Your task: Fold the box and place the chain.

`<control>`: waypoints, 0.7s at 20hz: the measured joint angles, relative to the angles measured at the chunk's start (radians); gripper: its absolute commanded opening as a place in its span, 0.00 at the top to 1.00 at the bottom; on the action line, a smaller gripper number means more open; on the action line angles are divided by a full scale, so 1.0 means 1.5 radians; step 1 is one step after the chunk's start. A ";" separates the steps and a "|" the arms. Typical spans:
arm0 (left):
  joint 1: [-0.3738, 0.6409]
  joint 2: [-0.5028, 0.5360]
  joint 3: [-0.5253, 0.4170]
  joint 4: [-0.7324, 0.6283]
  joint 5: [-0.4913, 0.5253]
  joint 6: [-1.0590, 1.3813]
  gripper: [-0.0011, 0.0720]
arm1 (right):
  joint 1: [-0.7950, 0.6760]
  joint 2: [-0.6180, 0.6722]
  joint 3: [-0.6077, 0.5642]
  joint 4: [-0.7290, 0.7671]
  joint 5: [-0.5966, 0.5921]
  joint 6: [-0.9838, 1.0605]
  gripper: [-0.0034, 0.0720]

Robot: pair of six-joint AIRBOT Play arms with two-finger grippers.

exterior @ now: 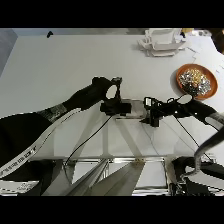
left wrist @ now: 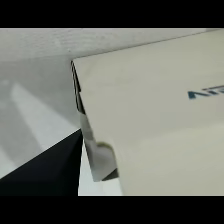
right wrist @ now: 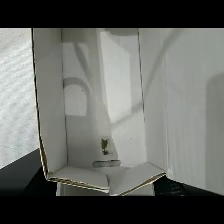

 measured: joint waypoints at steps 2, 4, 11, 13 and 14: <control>-0.004 -0.007 0.005 0.017 -0.010 -0.016 0.42 | 0.000 0.000 0.000 0.000 0.000 0.000 0.41; -0.006 -0.012 0.008 0.037 -0.017 -0.026 0.48 | 0.000 0.000 0.000 0.000 0.000 0.000 0.41; -0.010 -0.026 0.010 0.081 -0.001 -0.038 0.48 | 0.000 0.000 0.000 0.000 0.000 0.000 0.41; -0.011 -0.034 0.010 0.081 0.002 -0.039 0.48 | 0.000 0.000 0.000 0.000 0.000 0.000 0.41; -0.011 -0.037 0.010 0.078 0.003 -0.039 0.54 | 0.000 0.000 0.000 0.000 0.000 0.000 0.41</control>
